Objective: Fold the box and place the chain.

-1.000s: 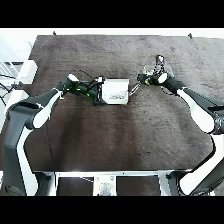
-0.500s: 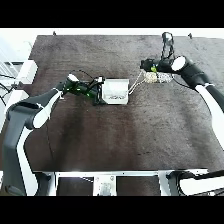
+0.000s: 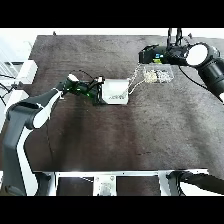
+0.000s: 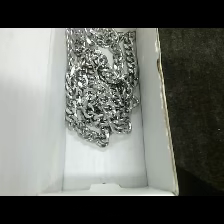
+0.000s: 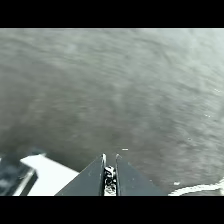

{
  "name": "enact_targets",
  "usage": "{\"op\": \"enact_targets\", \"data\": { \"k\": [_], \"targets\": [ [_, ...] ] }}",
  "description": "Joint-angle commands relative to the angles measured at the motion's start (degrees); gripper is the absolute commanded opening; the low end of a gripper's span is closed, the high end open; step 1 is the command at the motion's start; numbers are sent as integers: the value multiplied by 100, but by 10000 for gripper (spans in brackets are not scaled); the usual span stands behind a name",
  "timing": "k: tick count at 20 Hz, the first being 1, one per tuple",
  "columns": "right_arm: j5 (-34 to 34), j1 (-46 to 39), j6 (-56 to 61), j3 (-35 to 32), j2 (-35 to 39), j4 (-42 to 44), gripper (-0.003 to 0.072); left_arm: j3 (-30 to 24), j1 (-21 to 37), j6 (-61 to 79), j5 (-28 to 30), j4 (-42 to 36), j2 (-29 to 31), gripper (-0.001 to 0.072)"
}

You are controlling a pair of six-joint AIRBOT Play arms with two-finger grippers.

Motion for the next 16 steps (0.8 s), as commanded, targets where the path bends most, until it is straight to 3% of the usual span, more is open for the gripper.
{"op": "enact_targets", "data": {
  "k": [1,5,10,13,16],
  "targets": [
    [114,428,-4,-90,162,-46,10,0,0,0,0,2,2,355],
    [-114,640,20,-551,160,-22,10,0,0,0,0,2,2,355],
    [-1156,828,20,-1513,66,24,10,0,0,0,-9,2,2,355],
    [-1755,955,20,-1958,-249,66,10,0,0,0,-9,2,2,355],
    [-1834,988,20,-2039,-702,177,10,0,0,0,-9,2,2,356]
  ]
}}
